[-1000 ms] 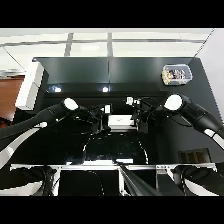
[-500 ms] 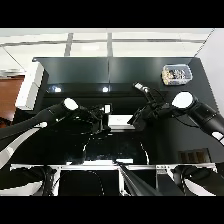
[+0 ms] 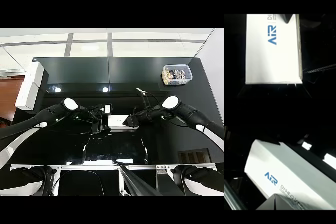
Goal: Fold the box and place the chain.
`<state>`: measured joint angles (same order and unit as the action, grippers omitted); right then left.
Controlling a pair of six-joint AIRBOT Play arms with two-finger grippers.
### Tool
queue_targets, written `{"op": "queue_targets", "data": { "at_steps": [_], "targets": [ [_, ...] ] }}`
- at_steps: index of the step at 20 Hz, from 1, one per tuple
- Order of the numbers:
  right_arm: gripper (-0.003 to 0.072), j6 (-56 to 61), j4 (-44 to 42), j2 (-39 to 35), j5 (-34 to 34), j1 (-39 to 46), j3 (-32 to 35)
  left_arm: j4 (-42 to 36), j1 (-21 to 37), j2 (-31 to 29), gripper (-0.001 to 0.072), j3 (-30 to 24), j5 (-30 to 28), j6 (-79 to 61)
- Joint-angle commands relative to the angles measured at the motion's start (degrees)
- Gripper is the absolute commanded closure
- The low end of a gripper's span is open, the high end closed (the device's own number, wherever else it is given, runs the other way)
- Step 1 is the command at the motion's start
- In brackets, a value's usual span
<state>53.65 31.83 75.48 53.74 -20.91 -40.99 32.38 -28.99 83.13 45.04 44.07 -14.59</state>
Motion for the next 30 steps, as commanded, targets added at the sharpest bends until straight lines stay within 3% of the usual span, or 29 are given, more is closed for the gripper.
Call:
{"op": "queue_targets", "data": {
  "at_steps": [1,8,9,10,13,16,18,23,26,30],
  "targets": [
    [0.0675,0.02,2.25,-0.55,1.70,1.18,-0.20,-0.04,-0.02,0.00,0.0245,0.04,-0.13,0.09],
    [0.0675,0.46,6.38,-17.94,16.20,17.46,-3.65,0.11,0.57,-0.92,0.0241,0.50,0.07,0.09],
    [0.0675,1.42,8.96,-19.85,17.68,20.02,-3.65,0.11,0.92,-2.08,0.0157,0.52,0.09,0.33],
    [0.0675,2.69,11.96,-21.49,19.37,22.45,-3.63,0.44,1.33,-3.50,0.0003,0.52,0.07,2.32],
    [0.0675,4.74,16.72,-23.06,23.26,27.06,-3.56,3.28,3.02,-8.39,-0.0009,1.92,4.96,12.33],
    [0.0675,4.87,16.20,-23.06,20.65,27.45,-2.75,2.95,0.72,-8.98,-0.0004,5.73,8.79,15.10],
    [0.0675,4.90,14.95,-23.06,17.77,27.43,-1.81,2.97,-2.75,-5.86,-0.0003,9.94,5.84,20.31],
    [0.0675,4.85,14.73,-23.06,16.06,27.45,-0.33,4.13,-8.13,8.59,-0.0003,24.52,8.26,24.81],
    [0.0675,4.59,14.97,-23.06,15.98,27.45,-0.24,8.76,-8.02,12.48,-0.0002,27.61,12.76,30.14],
    [0.0675,4.44,14.97,-23.06,14.10,27.45,-0.24,11.76,-8.24,12.92,-0.0003,27.89,14.69,34.40]
  ]
}}
